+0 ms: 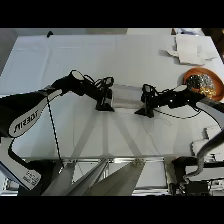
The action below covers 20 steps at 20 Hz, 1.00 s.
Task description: Fold the box and place the chain.
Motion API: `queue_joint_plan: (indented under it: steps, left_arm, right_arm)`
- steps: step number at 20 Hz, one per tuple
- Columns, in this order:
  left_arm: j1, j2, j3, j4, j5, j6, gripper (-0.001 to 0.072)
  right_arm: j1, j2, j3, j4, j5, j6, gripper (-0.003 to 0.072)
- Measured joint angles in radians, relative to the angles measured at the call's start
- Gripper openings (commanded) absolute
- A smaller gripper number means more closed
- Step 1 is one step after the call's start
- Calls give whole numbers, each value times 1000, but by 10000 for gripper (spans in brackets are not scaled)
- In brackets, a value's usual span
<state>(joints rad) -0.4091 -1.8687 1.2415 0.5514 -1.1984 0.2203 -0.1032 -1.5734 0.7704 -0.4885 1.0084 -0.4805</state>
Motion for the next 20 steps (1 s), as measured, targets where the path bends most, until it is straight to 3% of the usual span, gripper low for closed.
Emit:
queue_joint_plan:
  steps: [7,8,9,20]
  left_arm:
    - [-68,5,1,109,12,-13,193]
    - [-72,5,1,109,10,-32,128]
    - [-76,4,0,109,10,-49,6]
    - [-81,2,-1,109,5,-113,12]
  right_arm:
    - [0,0,-1,-5,5,-3,503]
    - [0,0,-1,-5,5,-2,503]
    - [1,0,-1,-5,4,-2,503]
    - [0,0,-1,1,0,0,503]
